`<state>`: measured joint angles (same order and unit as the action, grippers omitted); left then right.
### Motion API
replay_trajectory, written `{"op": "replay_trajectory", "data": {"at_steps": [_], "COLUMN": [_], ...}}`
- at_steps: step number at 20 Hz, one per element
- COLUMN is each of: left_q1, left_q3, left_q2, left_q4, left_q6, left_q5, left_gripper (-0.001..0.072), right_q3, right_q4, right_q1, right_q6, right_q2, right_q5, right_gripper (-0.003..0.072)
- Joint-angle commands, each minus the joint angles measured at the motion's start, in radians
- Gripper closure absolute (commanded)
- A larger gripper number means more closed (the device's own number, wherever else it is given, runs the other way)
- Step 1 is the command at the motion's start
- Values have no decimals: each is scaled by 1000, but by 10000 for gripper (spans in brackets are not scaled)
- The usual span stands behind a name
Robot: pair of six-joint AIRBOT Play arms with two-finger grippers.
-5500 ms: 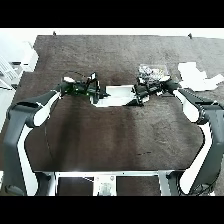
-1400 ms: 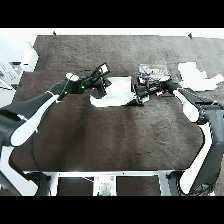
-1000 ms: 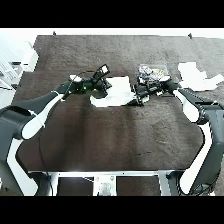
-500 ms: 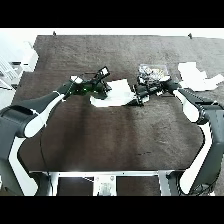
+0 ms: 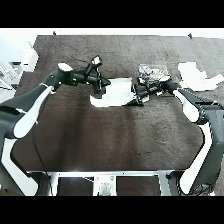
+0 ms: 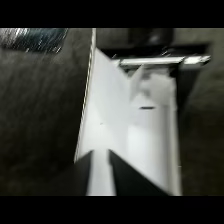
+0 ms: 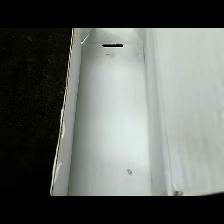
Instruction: Fold the box and place the chain.
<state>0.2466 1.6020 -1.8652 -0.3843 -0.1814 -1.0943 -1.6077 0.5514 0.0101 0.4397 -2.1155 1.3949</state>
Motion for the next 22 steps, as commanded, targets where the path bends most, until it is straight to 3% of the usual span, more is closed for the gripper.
{"op": "replay_trajectory", "data": {"at_steps": [1,3,6,10,22], "left_q1": [-68,-57,1,46,110], "left_q3": [16,15,14,14,5], "left_q2": [45,50,46,43,-47], "left_q4": [-93,-232,-480,-504,-583], "left_q6": [80,134,250,286,341], "left_q5": [-225,-232,-131,-39,55], "left_gripper": [122,122,122,123,122], "right_q3": [0,0,0,0,0], "right_q4": [-1,-1,-1,-1,-1], "right_q1": [0,0,0,0,0], "right_q6": [-2,-2,-2,-2,-2], "right_q2": [0,0,0,0,0], "right_q5": [2,2,2,2,2], "right_gripper": [256,256,256,256,256]}}
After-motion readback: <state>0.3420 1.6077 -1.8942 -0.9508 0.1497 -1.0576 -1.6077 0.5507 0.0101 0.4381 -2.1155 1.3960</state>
